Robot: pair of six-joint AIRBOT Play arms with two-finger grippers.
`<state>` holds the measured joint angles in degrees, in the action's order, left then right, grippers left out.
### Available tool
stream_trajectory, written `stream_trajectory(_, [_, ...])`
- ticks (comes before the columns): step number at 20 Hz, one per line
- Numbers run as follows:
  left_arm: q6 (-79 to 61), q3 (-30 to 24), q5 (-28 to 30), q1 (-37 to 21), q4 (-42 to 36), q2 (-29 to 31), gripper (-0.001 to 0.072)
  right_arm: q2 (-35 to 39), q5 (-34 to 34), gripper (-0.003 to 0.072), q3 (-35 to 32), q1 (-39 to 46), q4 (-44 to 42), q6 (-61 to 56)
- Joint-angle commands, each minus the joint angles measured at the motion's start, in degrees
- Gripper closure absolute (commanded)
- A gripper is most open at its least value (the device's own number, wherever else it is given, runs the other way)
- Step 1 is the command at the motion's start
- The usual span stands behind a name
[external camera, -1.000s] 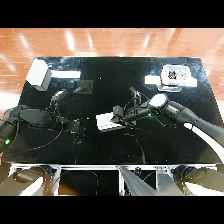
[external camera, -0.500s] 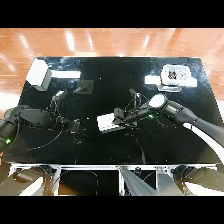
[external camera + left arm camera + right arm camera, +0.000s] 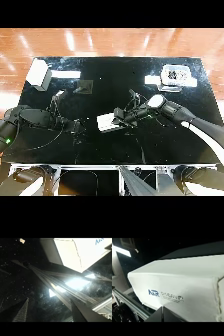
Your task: Fold the box and place the chain.
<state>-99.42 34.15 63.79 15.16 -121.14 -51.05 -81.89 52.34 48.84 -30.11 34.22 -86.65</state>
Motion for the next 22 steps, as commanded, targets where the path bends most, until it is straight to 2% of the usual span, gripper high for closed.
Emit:
stream_trajectory(1, [0.04, -0.02, 0.0, 0.0, -0.02, -0.04, 0.0099, -0.17, 0.28, 0.0648, -0.02, 0.02, -0.28, 0.33])
stream_trajectory(7, [-0.33, 2.25, -1.14, -0.11, 0.02, -0.04, 0.0098, 2.36, 7.82, 0.0648, 0.68, 2.99, -10.43, 10.62])
stream_trajectory(11, [-1.44, 4.9, -4.39, -0.11, 0.04, -0.31, 0.0098, 8.02, 11.34, 0.0648, 0.68, 9.22, -8.79, 12.13])
stream_trajectory(14, [-7.58, 7.65, -4.04, 0.2, -0.37, -3.3, 0.0098, 12.76, 13.73, 0.0648, 0.63, 15.98, 0.5, 11.06])
stream_trajectory(15, [-13.4, 8.59, -3.91, 0.94, -0.87, -4.68, 0.0097, 13.9, 14.47, 0.0649, 0.61, 18.34, 4.9, 9.01])
stream_trajectory(17, [-29.62, 9.79, -5.73, 4.66, -0.37, -6.95, 0.0084, 15.61, 17.11, 0.0649, 0.61, 22.53, 12.79, 6.14])
stream_trajectory(19, [-42.95, 9.86, -9.25, 9.9, 1.22, -8.41, 0.0078, 16.44, 20.31, 0.0648, 0.61, 25.2, 16.59, 5.33])
stream_trajectory(22, [-48.94, 9.86, -14.78, 17.33, 7.43, -9.42, 0.0079, 16.81, 22.49, 0.0648, 0.61, 25.75, 18.8, 4.55])
